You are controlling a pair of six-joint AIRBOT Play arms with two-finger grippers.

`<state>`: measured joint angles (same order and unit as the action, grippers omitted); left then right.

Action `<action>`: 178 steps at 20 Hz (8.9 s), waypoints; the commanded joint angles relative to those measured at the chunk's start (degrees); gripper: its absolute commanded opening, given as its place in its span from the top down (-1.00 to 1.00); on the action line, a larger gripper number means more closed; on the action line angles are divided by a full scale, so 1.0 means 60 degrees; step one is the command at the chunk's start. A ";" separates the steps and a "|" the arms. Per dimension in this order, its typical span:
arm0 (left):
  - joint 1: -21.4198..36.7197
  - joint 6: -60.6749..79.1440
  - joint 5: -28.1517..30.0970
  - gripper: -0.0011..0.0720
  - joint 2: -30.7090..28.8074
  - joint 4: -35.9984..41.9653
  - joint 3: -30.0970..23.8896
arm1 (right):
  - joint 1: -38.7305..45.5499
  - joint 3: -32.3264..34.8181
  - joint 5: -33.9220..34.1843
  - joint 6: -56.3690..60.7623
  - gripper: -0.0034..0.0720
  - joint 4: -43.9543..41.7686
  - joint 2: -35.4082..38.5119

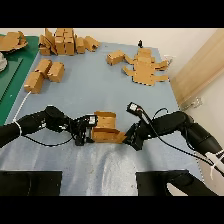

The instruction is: Fold the box.

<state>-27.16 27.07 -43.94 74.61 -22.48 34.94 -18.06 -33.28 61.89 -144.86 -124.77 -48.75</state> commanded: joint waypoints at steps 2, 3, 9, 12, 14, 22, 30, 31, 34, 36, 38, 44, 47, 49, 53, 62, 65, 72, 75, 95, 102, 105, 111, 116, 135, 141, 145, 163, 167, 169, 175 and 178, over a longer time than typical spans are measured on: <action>0.0000 0.0004 -0.0004 -0.07 0.0007 0.0000 0.0011 | -0.0911 0.0262 -0.1599 -0.2652 -0.31 0.1501 -0.0335; 0.0000 0.0004 -0.0004 -0.07 0.0007 0.0000 0.0011 | -0.1053 0.0262 -0.1781 -0.2830 -0.40 0.1490 -0.0576; 0.0000 0.0004 0.0000 -0.07 0.0007 0.0000 0.0011 | -0.1417 0.0259 -0.2983 -0.2871 -0.46 0.1220 -0.1304; 0.0000 0.0004 -0.0004 -0.07 0.0007 0.0000 0.0011 | -0.1417 0.0240 -0.3162 -0.2871 -0.46 0.0827 -0.1388; 0.0000 0.0004 -0.0004 -0.07 0.0007 0.0000 0.0011 | -0.1417 0.0240 -0.3162 -0.2871 -0.45 0.0780 -0.1388; 0.0000 0.0004 -0.0004 -0.07 0.0007 0.0000 0.0011 | -0.1978 0.0240 -0.3249 -0.2863 0.71 0.0401 -0.1392; 0.0000 0.0004 -0.0004 -0.07 0.0007 0.0000 0.0011 | -0.2328 0.0240 -0.3730 -0.2867 -0.21 -0.0135 -0.1818; 0.0000 0.0004 -0.0004 -0.07 0.0007 0.0000 0.0011 | -0.2328 0.0240 -0.3727 -0.2867 -0.30 -0.0299 -0.1854; 0.0000 0.0004 -0.0004 -0.07 0.0007 0.0000 0.0011 | -0.2328 0.0240 -0.3727 -0.2867 -0.30 -0.0382 -0.1861; 0.0000 0.0004 -0.0004 -0.07 0.0007 0.0000 0.0011 | -0.2328 0.0240 -0.3730 -0.2867 -0.38 -0.0361 -0.1865; 0.0000 0.0004 -0.0004 -0.07 0.0007 0.0000 0.0011 | -0.2324 0.0240 -0.3727 -0.2863 -0.39 -0.0342 -0.1861; 0.0000 0.0004 -0.0004 -0.07 0.0007 0.0000 0.0011 | -0.2280 0.0240 -0.2390 0.0590 0.15 0.1249 -0.1188; 0.0000 0.0004 -0.0004 -0.07 0.0007 0.0000 0.0011 | -0.2218 0.0244 -0.1468 0.4736 0.90 0.3300 0.0091; 0.0000 0.0004 -0.0004 -0.07 0.0007 0.0000 0.0011 | -0.1985 0.0244 -0.0594 0.7267 0.91 0.4193 0.1049; 0.0000 0.0004 -0.0004 -0.07 0.0007 0.0000 0.0011 | -0.0328 0.0244 0.0127 1.0061 0.92 0.4295 0.2379; 0.0000 0.0004 -0.0004 -0.07 0.0007 0.0000 0.0011 | 0.3585 0.1322 -0.0623 0.8127 0.92 0.0415 -0.0073; 0.0000 0.0004 0.0000 -0.07 0.0007 0.0000 0.0011 | 0.3202 0.1322 -0.0980 0.7734 0.92 0.0011 -0.1133; 0.0000 0.0004 -0.0011 -0.07 0.0007 0.0000 0.0011 | 0.2014 0.1300 -0.1599 0.7016 0.92 -0.1428 -0.2033; 0.0000 0.0004 -0.0007 -0.07 0.0007 0.0000 0.0011 | 0.1519 0.1293 -0.1840 0.7023 0.92 -0.1683 -0.2062; 0.0000 0.0004 -0.0004 -0.07 0.0007 0.0000 0.0011 | 0.0433 0.0291 -0.1759 0.7107 0.26 -0.2375 -0.1282; 0.0000 0.0004 -0.0004 -0.07 0.0007 0.0000 0.0011 | -0.0721 0.0175 -0.2266 0.7544 0.26 -0.2215 -0.1880; 0.0000 0.0004 -0.0004 -0.07 0.0007 0.0000 0.0011 | -0.1126 -0.0178 -0.2237 0.8317 0.07 -0.1424 -0.1883; 0.0000 0.0004 -0.0004 -0.07 0.0007 0.0000 0.0011 | -0.2623 -0.1424 -0.1515 1.2684 0.07 0.2874 -0.1894; 0.0000 0.0004 -0.0007 -0.07 0.0007 0.0000 0.0011 | -0.3275 -0.2113 -0.0900 1.4189 0.07 0.3741 -0.2000; 0.0000 0.0004 -0.0004 -0.07 0.0007 0.0000 0.0011 | -0.4255 -0.3450 0.0517 1.7121 -0.27 0.5217 -0.4590; 0.0000 0.0004 -0.0004 -0.07 0.0007 0.0000 0.0011 | -0.4248 -0.3453 0.0364 1.7343 -0.02 0.5701 -0.4670; 0.0000 0.0004 -0.0004 -0.07 0.0007 0.0000 0.0011 | -0.4255 -0.3519 0.0160 1.7391 0.71 0.5719 -0.4798; 0.0000 0.0004 -0.0004 -0.07 0.0007 0.0000 0.0011 | -0.4273 -0.4543 0.1118 1.7169 -0.36 0.5901 -0.4506; 0.0000 0.0004 -0.0004 -0.07 0.0007 0.0000 0.0011 | -0.4269 -0.4539 0.1155 1.7132 -0.36 0.5912 -0.3770; 0.0000 0.0004 -0.0004 -0.07 0.0007 0.0000 0.0011 | -0.4273 -0.4535 0.1421 1.7136 0.04 0.5905 -0.3388; 0.0000 0.0004 -0.0004 -0.07 0.0007 0.0000 0.0011 | -0.3756 -0.3858 0.1843 1.7136 0.92 0.5836 -0.2484; 0.0000 0.0004 -0.0004 -0.07 0.0007 0.0000 0.0011 | -0.1683 -0.2925 -0.0146 1.4520 0.92 0.3340 -0.2269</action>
<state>-27.20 27.09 -43.99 74.61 -22.48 34.96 -36.25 -54.85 69.32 -45.95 -93.51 -63.94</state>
